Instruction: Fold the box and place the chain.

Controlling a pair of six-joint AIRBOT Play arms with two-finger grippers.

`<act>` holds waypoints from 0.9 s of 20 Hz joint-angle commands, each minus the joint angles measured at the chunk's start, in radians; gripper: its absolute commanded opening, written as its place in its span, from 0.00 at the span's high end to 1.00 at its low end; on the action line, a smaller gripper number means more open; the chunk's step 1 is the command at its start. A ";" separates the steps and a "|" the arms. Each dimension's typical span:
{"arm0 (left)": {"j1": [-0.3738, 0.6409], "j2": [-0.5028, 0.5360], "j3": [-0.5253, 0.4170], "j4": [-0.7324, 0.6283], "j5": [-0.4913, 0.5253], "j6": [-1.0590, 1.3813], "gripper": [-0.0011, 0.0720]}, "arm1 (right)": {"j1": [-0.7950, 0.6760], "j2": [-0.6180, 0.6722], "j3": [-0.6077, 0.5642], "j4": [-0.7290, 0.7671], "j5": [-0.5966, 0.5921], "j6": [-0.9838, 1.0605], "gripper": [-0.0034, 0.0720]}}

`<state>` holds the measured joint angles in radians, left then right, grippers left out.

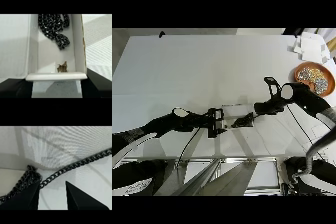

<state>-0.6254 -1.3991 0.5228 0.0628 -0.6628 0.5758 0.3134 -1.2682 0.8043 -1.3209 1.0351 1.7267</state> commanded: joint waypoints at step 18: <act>0.000 0.000 0.000 0.000 0.000 0.000 0.89 | 0.061 -0.076 -0.002 0.040 0.032 0.057 0.63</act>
<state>-0.6254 -1.3991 0.5232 0.0624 -0.6632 0.5758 0.3565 -1.3300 0.8032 -1.2797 1.0683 1.7832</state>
